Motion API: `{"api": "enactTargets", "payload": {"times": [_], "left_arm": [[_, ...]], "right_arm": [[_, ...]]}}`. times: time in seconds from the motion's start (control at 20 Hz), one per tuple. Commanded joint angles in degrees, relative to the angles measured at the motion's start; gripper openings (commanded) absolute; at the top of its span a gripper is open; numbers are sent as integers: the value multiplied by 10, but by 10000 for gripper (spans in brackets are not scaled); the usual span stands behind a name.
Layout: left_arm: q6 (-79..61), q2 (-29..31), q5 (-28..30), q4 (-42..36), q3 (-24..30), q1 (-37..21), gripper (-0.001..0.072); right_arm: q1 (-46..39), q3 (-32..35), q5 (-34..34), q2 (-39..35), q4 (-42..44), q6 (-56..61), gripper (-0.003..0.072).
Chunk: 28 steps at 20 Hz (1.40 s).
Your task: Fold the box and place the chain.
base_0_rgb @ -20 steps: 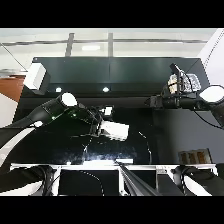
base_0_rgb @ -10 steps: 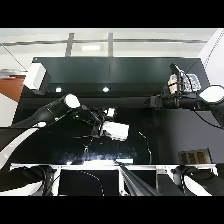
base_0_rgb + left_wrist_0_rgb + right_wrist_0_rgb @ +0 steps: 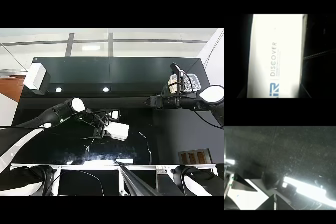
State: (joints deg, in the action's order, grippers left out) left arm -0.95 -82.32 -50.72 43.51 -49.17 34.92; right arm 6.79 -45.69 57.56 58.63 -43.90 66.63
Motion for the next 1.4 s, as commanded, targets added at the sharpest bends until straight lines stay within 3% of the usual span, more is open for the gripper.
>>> {"api": "enactTargets", "payload": {"times": [0.0, 0.15, 0.3, 0.45, 0.65, 0.8, 0.95, 1.15, 1.25, 1.35], "left_arm": [[63, 6, 12, 15, -3, -5, 441], [155, 41, 4, 45, -9, -64, 441], [219, 79, -17, 77, -9, -169, 441], [318, 103, -31, 104, -9, -304, 441], [525, 107, -55, 257, -22, -510, 441], [529, 106, -41, 260, -22, -632, 441], [528, 105, 36, 265, -22, -691, 444], [522, 95, 170, 268, -23, -701, 444], [522, 63, 173, 264, -42, -698, 443], [499, 22, 131, 264, -73, -683, 443]], "right_arm": [[0, -1, -1, 0, 1, 0, 39], [0, 0, 1, 0, 1, 0, 39], [0, -1, 0, 0, 0, 0, 40], [0, 0, 0, 0, 1, 0, 39], [0, 0, 0, 0, 1, 0, 40], [0, 0, -2, 0, 1, 0, 40], [0, 0, -3, 0, 1, 0, 40], [0, 0, 3, 0, 1, 19, 39], [0, -1, 5, 0, 1, 30, 40], [0, 0, 5, 0, 1, 50, 39]]}}
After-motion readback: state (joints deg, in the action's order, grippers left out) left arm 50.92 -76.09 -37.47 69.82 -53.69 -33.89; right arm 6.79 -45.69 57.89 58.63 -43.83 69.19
